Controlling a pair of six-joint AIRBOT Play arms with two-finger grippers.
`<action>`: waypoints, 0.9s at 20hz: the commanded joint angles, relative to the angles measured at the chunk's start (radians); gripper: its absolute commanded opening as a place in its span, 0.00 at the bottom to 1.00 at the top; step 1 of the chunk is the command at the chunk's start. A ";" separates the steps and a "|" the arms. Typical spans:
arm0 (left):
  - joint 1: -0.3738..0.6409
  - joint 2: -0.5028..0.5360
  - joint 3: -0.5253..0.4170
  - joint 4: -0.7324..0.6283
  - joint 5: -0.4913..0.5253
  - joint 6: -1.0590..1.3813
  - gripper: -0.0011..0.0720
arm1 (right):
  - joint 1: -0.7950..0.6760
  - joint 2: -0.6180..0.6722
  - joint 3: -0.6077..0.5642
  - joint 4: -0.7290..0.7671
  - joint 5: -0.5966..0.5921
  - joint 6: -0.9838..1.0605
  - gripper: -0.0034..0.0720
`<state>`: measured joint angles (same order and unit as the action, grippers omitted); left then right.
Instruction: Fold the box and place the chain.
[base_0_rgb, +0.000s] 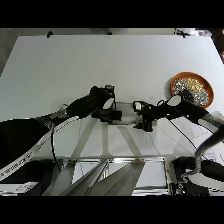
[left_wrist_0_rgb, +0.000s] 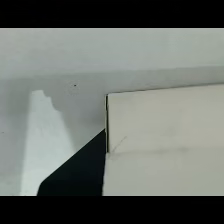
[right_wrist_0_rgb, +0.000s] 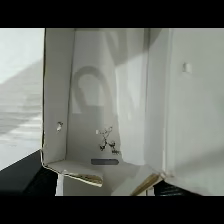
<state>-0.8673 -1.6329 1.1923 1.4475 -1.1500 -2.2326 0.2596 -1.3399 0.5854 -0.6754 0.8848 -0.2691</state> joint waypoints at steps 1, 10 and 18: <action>-0.001 0.001 0.000 -0.003 -0.002 0.007 0.03 | 0.000 0.001 0.000 -0.002 -0.011 -0.001 0.80; 0.010 0.042 0.000 -0.046 0.001 0.014 0.45 | 0.000 0.001 0.000 -0.002 -0.010 -0.001 0.80; 0.100 0.256 -0.001 -0.113 -0.121 0.412 0.80 | 0.000 0.001 0.000 -0.002 -0.010 -0.001 0.80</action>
<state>-0.7956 -1.4460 1.1915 1.3762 -1.2091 -2.0243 0.2588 -1.3399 0.5858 -0.6777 0.8734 -0.2699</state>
